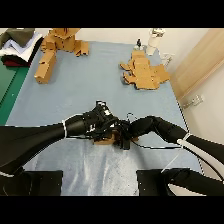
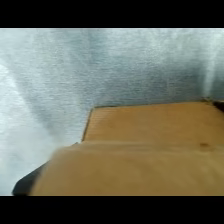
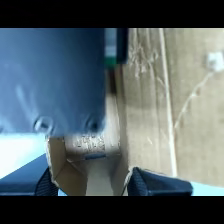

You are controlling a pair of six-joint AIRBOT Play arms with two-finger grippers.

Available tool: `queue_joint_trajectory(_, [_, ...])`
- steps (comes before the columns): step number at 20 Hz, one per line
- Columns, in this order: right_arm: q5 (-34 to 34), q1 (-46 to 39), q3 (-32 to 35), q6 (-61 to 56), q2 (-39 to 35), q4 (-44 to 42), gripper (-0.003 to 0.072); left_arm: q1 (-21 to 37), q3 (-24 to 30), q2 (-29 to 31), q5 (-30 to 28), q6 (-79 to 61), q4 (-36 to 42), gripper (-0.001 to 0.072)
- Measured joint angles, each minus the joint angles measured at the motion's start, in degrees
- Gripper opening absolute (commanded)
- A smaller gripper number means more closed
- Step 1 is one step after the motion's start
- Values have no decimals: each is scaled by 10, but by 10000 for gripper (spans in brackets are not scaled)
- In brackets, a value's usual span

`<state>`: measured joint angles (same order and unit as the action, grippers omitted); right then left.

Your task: Fold the box.

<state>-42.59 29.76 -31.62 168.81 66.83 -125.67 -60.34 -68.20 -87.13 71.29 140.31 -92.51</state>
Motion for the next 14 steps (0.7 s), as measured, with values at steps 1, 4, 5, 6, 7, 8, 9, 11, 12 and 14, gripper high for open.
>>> queue_joint_trajectory(1, [0, 0, 0, 0, 0, 0, 438, 2, 0, 0, 3, -2, 0, 334])
queue_joint_trajectory(4, [0, 0, 0, 1, 0, 0, 438, 3, 0, 1, 11, -8, -1, 334])
queue_joint_trajectory(5, [0, 0, 0, 1, 0, 0, 438, 3, 0, 1, 14, -9, -2, 334])
queue_joint_trajectory(6, [0, 0, 0, 1, 0, 0, 438, 3, 0, 1, 16, -10, -2, 333])
queue_joint_trajectory(7, [0, 0, 0, 1, 0, 0, 438, 3, 0, 1, 18, -11, -2, 333])
queue_joint_trajectory(8, [0, 0, 0, 1, 0, 0, 438, 4, 0, 1, 22, -13, -2, 333])
queue_joint_trajectory(9, [0, 0, 0, 1, 0, 0, 438, 4, 0, 1, 26, -15, -2, 333])
queue_joint_trajectory(11, [1, 0, 0, 1, 0, -1, 438, 4, 0, 3, 35, -22, -1, 332])
queue_joint_trajectory(12, [1, 0, 0, 2, 0, -3, 438, 4, 0, 5, 39, -23, -1, 332])
queue_joint_trajectory(14, [1, 0, 0, 1, 1, -4, 438, 4, 0, 10, 43, -26, -1, 332])
